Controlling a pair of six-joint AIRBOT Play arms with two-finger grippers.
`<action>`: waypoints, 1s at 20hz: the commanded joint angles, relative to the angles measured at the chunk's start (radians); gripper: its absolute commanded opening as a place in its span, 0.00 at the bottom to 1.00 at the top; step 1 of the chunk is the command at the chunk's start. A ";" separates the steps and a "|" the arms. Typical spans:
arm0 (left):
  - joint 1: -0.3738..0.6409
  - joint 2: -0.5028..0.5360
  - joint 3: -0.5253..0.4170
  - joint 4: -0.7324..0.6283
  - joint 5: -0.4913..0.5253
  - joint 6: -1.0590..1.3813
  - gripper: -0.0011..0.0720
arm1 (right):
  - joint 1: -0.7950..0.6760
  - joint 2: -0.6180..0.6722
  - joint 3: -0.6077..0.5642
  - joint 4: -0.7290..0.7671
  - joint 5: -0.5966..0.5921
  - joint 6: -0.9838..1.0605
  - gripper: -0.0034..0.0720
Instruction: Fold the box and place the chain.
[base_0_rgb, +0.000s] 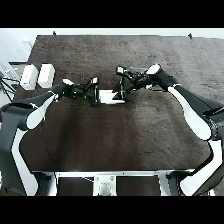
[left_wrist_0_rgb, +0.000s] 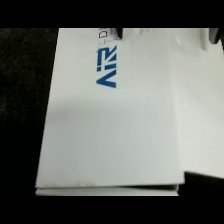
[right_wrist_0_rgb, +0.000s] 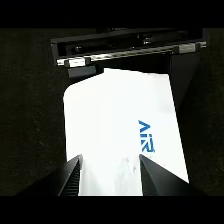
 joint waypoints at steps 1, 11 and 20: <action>0.000 0.001 0.000 0.000 0.000 0.000 0.65 | 0.004 -0.001 -0.002 -0.028 -0.032 0.000 0.62; 0.000 0.001 0.000 0.000 0.000 0.000 0.65 | 0.007 0.001 -0.011 -0.035 -0.092 -0.019 0.58; 0.000 0.001 0.000 0.000 0.000 0.000 0.65 | 0.005 0.025 -0.006 -0.031 -0.140 -0.027 0.58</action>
